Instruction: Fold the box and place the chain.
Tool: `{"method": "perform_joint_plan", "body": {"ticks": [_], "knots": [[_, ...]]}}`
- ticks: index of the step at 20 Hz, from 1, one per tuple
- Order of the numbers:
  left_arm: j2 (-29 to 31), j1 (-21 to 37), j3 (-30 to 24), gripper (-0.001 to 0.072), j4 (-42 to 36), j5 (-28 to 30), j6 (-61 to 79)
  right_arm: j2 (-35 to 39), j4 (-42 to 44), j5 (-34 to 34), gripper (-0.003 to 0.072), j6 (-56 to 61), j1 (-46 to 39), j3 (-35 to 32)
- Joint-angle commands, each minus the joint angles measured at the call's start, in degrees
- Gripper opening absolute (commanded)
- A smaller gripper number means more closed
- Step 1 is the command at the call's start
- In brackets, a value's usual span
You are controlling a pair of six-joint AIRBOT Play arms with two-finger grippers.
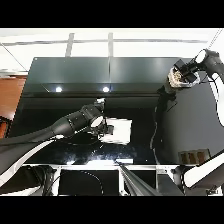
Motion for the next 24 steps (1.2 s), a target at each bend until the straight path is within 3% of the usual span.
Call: {"method": "perform_joint_plan", "body": {"ticks": [1, 2, 6, 17, 24], "knots": [[0.0, 0.0, 0.0, 0.0033, 0.0, -0.1, 0.0, -1.7, 1.0, -1.3, 0.0525, 0.5, 0.0, 0.2], [0.0, 0.0, 0.0, 0.0033, 0.0, -0.1, 0.0, -1.8, 1.0, -1.7, 0.0524, 0.4, 0.0, 0.2], [0.0, 0.0, 0.0, 0.0033, 0.0, -0.1, 0.0, -1.7, 4.0, -2.1, 0.0066, -7.3, 0.0, 0.3], [0.0, 0.0, 0.0, 0.0033, 0.0, -0.1, 0.0, 14.0, 5.8, 2.9, 0.0038, -25.1, -3.4, 0.4], [0.0, 0.0, 0.0, 0.0033, 0.0, -0.1, 0.0, 20.0, 15.8, 4.1, 0.0038, -32.7, -5.4, 0.4]]}}
